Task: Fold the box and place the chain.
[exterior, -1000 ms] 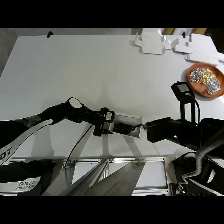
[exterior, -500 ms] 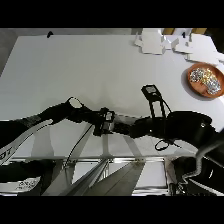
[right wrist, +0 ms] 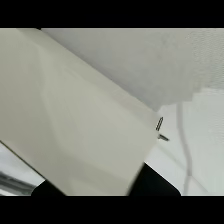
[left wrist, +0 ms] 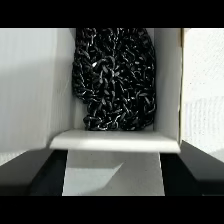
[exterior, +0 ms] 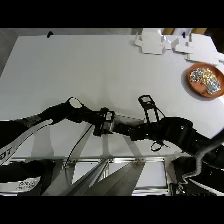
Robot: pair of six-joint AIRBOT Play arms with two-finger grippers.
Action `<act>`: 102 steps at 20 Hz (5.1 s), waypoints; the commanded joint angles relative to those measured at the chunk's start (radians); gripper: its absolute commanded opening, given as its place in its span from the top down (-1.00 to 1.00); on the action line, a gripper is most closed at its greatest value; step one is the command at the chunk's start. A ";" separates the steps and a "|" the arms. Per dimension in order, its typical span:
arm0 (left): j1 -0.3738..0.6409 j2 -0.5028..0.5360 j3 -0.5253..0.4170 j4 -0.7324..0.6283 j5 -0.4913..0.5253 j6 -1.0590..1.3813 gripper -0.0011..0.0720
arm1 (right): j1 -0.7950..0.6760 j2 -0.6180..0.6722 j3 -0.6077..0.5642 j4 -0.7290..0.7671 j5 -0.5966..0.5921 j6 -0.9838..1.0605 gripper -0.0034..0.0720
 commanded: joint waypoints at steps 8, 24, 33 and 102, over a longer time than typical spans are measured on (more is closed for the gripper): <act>0.000 0.000 0.001 0.000 0.000 0.000 0.40 | 0.000 0.008 -0.062 0.037 -0.090 0.002 0.83; 0.000 0.000 0.001 0.000 0.000 0.000 0.40 | -0.081 0.100 0.243 -0.014 -0.028 -0.234 0.83; 0.000 0.000 0.001 0.000 0.000 0.000 0.40 | -0.221 -0.151 0.241 0.229 -0.001 -0.819 0.85; 0.000 0.000 0.001 0.000 0.000 0.000 0.40 | -0.022 -0.095 0.085 0.243 -0.077 -1.133 0.29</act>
